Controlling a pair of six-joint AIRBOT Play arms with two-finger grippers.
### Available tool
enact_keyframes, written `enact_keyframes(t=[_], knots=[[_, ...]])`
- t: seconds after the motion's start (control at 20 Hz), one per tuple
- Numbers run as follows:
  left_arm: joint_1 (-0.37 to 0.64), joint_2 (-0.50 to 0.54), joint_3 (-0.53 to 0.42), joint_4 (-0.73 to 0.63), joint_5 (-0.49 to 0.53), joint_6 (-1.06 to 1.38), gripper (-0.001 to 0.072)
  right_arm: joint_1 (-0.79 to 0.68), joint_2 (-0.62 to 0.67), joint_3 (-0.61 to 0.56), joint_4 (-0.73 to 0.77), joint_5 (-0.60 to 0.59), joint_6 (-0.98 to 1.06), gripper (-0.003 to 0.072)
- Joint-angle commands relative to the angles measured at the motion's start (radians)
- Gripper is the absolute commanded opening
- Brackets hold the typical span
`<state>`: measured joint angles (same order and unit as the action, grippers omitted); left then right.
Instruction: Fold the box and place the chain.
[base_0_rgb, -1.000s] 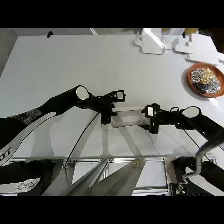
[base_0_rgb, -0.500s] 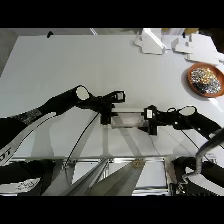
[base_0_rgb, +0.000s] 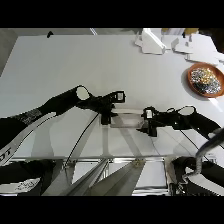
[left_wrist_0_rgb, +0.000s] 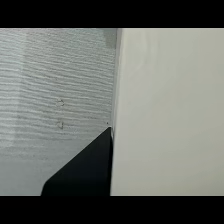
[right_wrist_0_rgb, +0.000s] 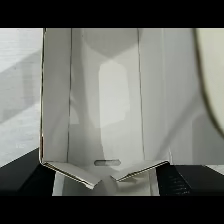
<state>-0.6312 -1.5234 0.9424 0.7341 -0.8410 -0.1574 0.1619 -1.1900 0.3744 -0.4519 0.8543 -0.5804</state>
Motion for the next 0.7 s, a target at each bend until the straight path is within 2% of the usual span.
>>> enact_keyframes(t=[0.0, 0.65], knots=[[0.0, 0.0, 0.0, 0.0, 0.003, 0.0, 0.0013, 0.001, -0.005, 0.001, 0.012, -0.017, -0.005, 0.0594], [0.0, 0.0, 0.0, 0.0, 0.003, 0.0, 0.0013, 0.04, -0.042, 0.002, 0.046, -0.068, -0.031, 0.0579]])
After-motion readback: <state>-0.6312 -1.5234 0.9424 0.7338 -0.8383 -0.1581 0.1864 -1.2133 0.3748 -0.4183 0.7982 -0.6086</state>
